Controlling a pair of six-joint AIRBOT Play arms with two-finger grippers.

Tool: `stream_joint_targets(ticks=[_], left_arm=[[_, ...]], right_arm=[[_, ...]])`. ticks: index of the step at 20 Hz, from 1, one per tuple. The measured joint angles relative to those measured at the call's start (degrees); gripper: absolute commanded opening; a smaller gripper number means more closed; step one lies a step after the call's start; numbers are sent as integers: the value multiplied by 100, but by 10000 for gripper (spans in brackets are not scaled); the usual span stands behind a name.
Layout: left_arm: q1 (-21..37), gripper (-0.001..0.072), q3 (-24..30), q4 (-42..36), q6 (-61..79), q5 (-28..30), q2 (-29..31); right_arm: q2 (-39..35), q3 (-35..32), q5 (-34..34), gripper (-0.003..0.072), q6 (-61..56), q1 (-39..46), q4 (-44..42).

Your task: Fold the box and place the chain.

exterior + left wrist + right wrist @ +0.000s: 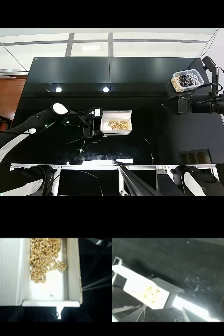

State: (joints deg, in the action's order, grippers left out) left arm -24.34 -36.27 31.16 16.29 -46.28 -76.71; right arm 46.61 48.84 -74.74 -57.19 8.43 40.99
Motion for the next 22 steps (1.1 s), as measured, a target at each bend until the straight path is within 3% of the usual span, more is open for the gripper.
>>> stream_joint_targets(ticks=[2, 3, 7, 11, 15, 18, 22], left_arm=[[-33, 393, 0, -37, -9, 33, -2], [-42, 393, 0, -39, -11, 44, -2], [-61, 394, 0, -55, -17, 68, -2], [-63, 397, 0, -57, -57, 74, -2], [-63, 396, 0, -68, -238, 79, -2], [-63, 397, 0, -68, -297, 85, -2], [-63, 396, -2, -66, -315, 92, -2]], right_arm=[[0, -17, 15, 560, 4, -2, -2], [0, -55, 28, 720, 2, -15, 0], [76, -269, 271, 720, -4, -634, 310], [533, -192, 1561, 720, -125, -1506, 535], [1502, 122, 2282, 720, 70, -1969, 393], [1941, 221, 2470, 720, 914, -2188, 267], [2149, 267, 2225, 720, 2138, -2441, 190]])
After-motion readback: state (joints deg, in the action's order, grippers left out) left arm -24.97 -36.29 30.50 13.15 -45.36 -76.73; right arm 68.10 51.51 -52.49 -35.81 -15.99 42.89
